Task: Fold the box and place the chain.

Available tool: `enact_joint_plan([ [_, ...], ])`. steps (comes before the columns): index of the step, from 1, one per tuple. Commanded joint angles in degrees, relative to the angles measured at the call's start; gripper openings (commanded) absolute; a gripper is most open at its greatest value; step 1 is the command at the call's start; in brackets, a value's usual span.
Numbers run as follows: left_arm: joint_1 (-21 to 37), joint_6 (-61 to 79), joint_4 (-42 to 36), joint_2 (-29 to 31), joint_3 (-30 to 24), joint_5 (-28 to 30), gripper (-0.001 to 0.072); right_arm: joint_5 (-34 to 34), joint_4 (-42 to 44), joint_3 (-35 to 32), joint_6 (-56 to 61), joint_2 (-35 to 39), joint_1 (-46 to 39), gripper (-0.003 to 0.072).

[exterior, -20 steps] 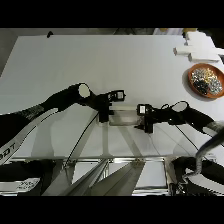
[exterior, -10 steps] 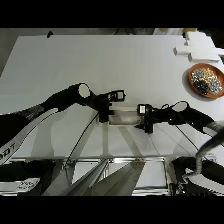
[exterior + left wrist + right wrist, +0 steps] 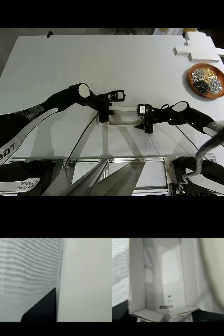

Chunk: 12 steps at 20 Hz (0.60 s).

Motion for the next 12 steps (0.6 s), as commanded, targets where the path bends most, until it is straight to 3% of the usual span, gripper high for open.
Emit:
enact_joint_plan([
  [1, -0.02, 0.04, 0.00, -0.04, -0.02, -0.02, 0.0011, 0.83, 0.42, 0.02, 0.72, 0.07, -0.04, 0.0700],
  [12, -0.02, 0.07, 0.00, -0.04, -0.02, -0.02, 0.0011, 2.80, 0.13, 0.07, 1.20, 1.99, -4.07, 0.0716],
])
